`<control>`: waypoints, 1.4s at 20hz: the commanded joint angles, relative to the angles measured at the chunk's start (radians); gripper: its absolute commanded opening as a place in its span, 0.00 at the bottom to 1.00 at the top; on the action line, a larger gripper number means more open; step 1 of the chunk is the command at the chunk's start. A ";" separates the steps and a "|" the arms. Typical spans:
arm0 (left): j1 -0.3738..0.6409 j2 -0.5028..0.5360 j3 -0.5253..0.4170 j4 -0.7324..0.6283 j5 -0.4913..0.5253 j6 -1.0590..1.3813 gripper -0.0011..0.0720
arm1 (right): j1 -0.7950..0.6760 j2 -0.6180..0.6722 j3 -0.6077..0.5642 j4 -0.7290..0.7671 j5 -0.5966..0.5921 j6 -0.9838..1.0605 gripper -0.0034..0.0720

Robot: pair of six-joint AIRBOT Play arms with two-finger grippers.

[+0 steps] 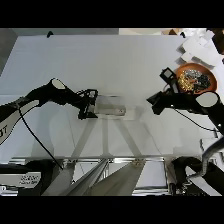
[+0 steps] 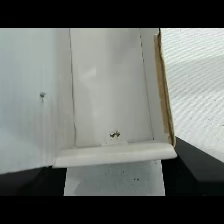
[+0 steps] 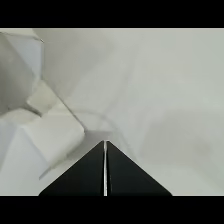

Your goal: Fold the box and place the chain.

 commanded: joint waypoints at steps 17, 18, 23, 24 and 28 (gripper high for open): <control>0.000 0.000 0.001 0.000 0.000 0.000 0.47 | 0.163 -0.322 -0.043 0.278 0.034 0.439 0.05; 0.000 0.000 0.001 0.000 0.000 0.000 0.47 | 0.177 -0.327 -0.043 0.306 0.032 0.436 0.05; 0.000 0.000 0.001 0.000 0.000 0.000 0.47 | 0.188 -0.318 -0.043 0.278 0.008 0.429 0.05; 0.000 0.000 0.001 0.000 0.000 0.000 0.47 | 0.187 -0.309 -0.043 0.236 -0.002 0.432 0.05; 0.000 0.000 0.001 0.000 0.000 0.000 0.47 | 0.161 -0.248 -0.043 0.131 -0.001 0.463 0.05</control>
